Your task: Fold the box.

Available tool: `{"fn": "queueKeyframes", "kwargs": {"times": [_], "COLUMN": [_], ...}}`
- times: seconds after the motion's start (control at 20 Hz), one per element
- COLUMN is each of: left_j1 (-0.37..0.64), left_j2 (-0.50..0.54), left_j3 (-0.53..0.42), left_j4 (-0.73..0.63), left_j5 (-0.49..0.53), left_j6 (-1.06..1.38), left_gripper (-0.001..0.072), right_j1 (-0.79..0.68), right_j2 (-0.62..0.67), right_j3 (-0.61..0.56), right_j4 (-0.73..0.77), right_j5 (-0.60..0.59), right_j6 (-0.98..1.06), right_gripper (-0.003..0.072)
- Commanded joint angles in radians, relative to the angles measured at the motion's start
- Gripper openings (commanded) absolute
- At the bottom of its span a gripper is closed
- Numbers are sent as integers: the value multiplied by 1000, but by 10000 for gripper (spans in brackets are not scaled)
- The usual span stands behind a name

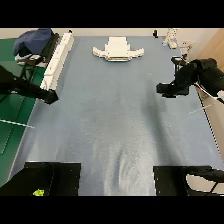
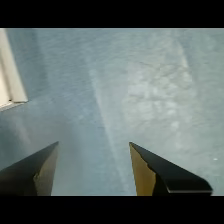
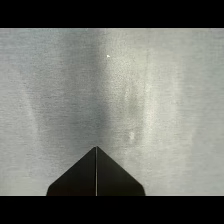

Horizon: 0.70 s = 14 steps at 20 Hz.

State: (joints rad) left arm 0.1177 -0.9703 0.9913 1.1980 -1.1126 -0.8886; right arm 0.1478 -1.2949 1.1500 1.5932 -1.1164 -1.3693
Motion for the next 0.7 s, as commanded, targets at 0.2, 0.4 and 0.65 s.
{"fn": "queueKeyframes", "kwargs": {"times": [0.2, 0.4, 0.65], "left_j1": [-426, -462, -461], "left_j2": [-60, -172, -233], "left_j3": [2, 3, 3], "left_j4": [-3, -78, -111], "left_j5": [69, 45, 63], "left_j6": [-287, -396, -404], "left_gripper": [13, 12, 13], "right_j1": [-1, -1, -1], "right_j2": [0, 0, 0], "right_j3": [1, 1, 1], "right_j4": [0, 0, 0], "right_j5": [0, 0, 0], "right_j6": [0, 0, 0], "right_gripper": [5, 5, 5]}}
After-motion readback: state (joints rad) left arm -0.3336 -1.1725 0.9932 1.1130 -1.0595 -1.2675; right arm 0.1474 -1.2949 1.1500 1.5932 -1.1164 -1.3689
